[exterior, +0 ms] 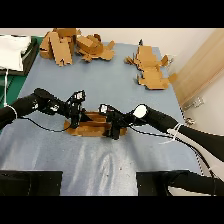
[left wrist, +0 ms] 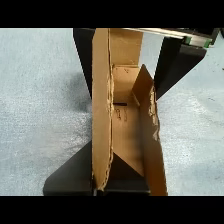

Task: Fold the box.

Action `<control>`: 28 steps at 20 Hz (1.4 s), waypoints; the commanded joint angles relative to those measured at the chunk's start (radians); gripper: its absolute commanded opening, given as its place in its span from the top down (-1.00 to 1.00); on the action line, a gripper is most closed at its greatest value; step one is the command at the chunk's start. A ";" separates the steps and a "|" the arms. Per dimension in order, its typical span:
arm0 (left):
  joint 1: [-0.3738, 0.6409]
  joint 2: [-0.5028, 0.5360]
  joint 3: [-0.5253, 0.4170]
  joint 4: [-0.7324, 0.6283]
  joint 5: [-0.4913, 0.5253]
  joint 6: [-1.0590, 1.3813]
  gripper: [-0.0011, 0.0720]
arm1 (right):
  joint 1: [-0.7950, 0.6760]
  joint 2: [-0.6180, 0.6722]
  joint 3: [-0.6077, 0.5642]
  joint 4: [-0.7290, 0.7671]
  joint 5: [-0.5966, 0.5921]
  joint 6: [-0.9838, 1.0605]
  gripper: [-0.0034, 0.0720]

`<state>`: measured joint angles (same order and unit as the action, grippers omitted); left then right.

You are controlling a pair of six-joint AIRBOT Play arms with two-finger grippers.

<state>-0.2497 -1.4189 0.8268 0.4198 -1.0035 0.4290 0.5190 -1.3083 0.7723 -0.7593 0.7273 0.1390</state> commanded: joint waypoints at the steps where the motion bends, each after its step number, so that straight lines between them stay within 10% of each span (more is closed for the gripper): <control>1: 0.000 0.000 0.000 0.000 0.000 0.000 0.93 | -0.005 -0.033 0.002 0.032 0.021 -0.028 -0.96; 28: 0.000 0.000 0.000 0.000 0.001 0.000 0.93 | 0.002 -0.064 0.001 0.076 0.028 -0.027 -0.96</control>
<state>-0.2497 -1.4189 0.8268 0.4194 -1.0031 0.4290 0.5209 -1.3720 0.7731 -0.6834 0.7547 0.1116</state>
